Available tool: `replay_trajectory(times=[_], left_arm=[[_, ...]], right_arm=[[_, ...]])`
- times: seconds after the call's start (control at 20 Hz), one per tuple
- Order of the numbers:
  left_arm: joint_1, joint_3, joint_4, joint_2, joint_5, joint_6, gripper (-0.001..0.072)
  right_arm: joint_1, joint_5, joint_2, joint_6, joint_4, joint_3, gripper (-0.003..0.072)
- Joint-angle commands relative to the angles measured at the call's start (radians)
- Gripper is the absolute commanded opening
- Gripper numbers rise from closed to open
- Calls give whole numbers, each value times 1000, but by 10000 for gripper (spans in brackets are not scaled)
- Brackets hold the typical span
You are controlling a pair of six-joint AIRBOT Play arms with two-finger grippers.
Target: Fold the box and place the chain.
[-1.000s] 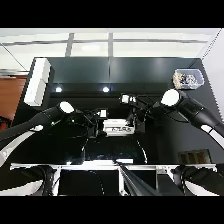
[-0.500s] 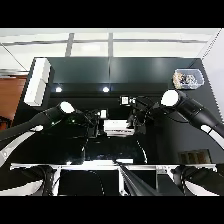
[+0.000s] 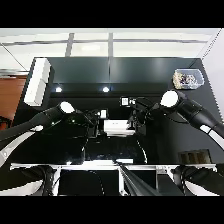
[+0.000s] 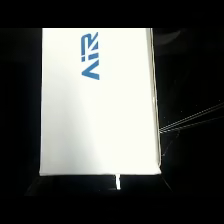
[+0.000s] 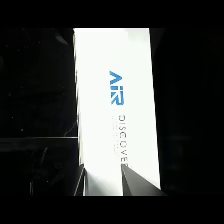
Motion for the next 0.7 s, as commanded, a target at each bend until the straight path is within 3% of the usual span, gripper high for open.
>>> replay_trajectory(times=[0.0,0.25,0.45,0.55,0.65], left_arm=[[0,0,0,-1,2,1,385],[0,0,0,-1,3,1,385],[0,0,0,-1,3,1,385],[0,0,0,-1,3,1,385],[0,0,0,-1,3,1,385]], right_arm=[[0,-10,0,1,-9,-17,264],[-6,48,38,104,-17,1,262],[-85,132,103,452,-8,21,258],[-125,179,103,569,112,-47,11],[-131,150,97,539,349,-138,13]])
